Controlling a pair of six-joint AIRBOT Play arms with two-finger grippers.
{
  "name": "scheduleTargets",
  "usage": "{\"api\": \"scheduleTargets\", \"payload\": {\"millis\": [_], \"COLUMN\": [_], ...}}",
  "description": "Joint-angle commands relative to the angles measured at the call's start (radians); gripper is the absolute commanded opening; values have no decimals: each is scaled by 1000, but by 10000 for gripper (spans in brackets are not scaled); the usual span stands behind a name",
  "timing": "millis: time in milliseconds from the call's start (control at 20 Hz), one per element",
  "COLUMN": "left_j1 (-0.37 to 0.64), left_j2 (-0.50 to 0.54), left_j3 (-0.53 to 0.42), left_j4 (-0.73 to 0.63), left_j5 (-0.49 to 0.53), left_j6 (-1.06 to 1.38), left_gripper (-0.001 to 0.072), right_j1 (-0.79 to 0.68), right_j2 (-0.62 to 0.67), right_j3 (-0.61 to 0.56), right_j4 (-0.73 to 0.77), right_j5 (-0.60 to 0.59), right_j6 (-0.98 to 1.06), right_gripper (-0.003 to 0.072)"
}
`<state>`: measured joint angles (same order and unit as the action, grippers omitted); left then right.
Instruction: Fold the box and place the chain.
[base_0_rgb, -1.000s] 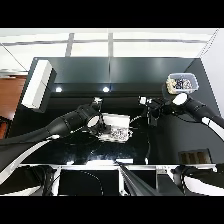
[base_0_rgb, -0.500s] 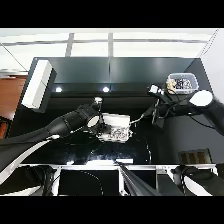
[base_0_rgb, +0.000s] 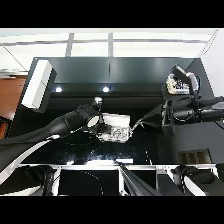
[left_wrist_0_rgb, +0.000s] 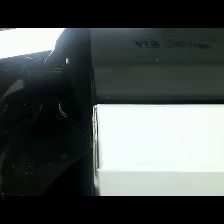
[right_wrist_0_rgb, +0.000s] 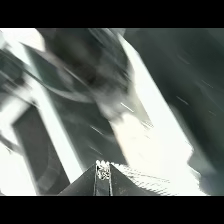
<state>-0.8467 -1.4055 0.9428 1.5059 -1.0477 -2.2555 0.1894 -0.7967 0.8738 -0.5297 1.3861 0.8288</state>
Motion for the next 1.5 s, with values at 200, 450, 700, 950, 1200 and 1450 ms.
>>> {"api": "scheduleTargets", "payload": {"millis": [200, 450, 700, 950, 1200, 1450], "left_j1": [0, 0, 0, 0, 0, 1], "left_j2": [0, 0, 0, 0, 0, 0], "left_j3": [0, 0, 0, 0, 0, 0], "left_j4": [0, 0, 0, 0, 0, 0], "left_j5": [0, 0, 0, 0, 0, 0], "left_j6": [0, 0, 0, 0, 0, 0], "left_gripper": [30, 30, 30, 30, 30, 30], "right_j1": [224, 246, 263, 16, 27, 185], "right_j2": [-8, -92, -185, -164, -164, -168], "right_j3": [11, -5, -5, -29, -338, -418], "right_j4": [75, -122, -172, -532, -372, -367], "right_j5": [-327, -303, -312, -76, -362, -559], "right_j6": [153, 244, 257, 247, -61, -524], "right_gripper": [20, 20, 460, 460, 460, 710]}}
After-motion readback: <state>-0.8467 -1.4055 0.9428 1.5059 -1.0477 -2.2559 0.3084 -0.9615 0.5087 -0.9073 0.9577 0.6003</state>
